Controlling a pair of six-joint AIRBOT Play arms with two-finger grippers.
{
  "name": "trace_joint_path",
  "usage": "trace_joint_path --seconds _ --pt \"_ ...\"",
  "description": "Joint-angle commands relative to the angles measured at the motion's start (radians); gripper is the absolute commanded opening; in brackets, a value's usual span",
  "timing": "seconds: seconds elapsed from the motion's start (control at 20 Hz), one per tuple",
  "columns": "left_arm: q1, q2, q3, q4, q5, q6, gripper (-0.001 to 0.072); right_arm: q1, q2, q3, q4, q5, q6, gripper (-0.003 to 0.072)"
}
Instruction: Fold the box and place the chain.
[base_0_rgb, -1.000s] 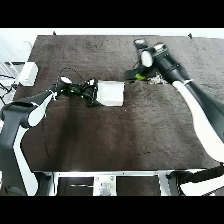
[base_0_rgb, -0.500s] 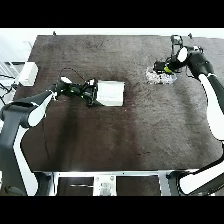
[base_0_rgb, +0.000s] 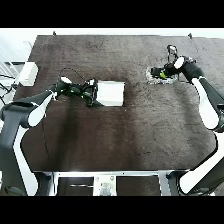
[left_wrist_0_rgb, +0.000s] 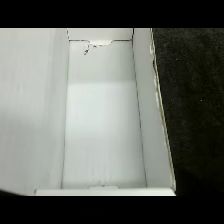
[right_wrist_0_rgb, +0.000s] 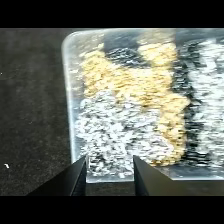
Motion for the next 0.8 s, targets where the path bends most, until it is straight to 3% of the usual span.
trace_joint_path --seconds 0.0,0.15,0.2,0.45,0.75 --pt "0.001 0.000 0.000 0.000 0.000 0.000 0.0356 -0.003 -0.031 0.001 0.051 -0.003 -0.033 0.0326" --pt "0.001 0.000 0.000 0.000 0.000 0.000 0.0356 -0.003 -0.033 0.007 0.051 -0.002 -0.034 0.0044" --pt "0.001 0.000 0.000 0.000 0.000 0.000 0.0356 -0.003 -0.030 0.017 0.051 0.008 -0.033 0.0013" --pt "0.001 0.000 0.000 0.000 0.000 0.000 0.0355 0.006 0.049 0.034 0.050 0.031 -0.033 0.0012" --pt "0.001 0.000 0.000 0.000 0.000 0.000 0.0356 0.011 0.235 0.034 -0.003 0.050 -0.053 0.0011"
